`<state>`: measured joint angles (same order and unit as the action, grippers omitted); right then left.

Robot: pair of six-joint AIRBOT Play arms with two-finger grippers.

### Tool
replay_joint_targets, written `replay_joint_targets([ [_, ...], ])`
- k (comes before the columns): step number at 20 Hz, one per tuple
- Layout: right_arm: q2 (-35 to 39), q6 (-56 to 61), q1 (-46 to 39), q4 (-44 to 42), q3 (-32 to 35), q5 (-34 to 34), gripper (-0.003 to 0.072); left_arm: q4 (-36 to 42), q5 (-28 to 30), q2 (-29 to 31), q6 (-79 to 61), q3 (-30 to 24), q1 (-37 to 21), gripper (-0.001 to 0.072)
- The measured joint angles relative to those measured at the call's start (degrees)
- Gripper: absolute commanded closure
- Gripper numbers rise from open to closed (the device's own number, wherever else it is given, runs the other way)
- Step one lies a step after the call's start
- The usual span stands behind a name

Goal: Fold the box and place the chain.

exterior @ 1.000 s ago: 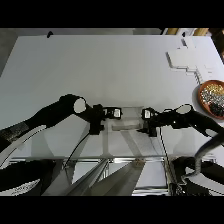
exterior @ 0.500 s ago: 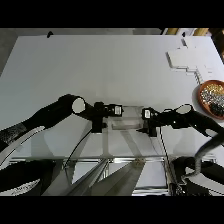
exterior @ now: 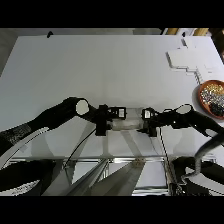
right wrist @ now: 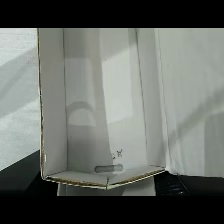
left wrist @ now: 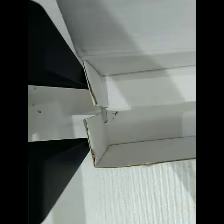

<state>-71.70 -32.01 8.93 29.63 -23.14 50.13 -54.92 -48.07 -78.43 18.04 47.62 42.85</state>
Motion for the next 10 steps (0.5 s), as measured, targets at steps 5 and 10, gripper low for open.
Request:
replay_joint_targets([
  [5,0.0,0.0,0.0,0.0,0.0,0.0,0.0307,0.8,1.9,-1.0,-0.3,0.0,0.4,0.0573],
  [10,0.0,0.0,0.0,0.0,0.0,0.0,0.0307,2.6,4.6,-1.5,-0.5,0.0,2.2,0.0575],
])
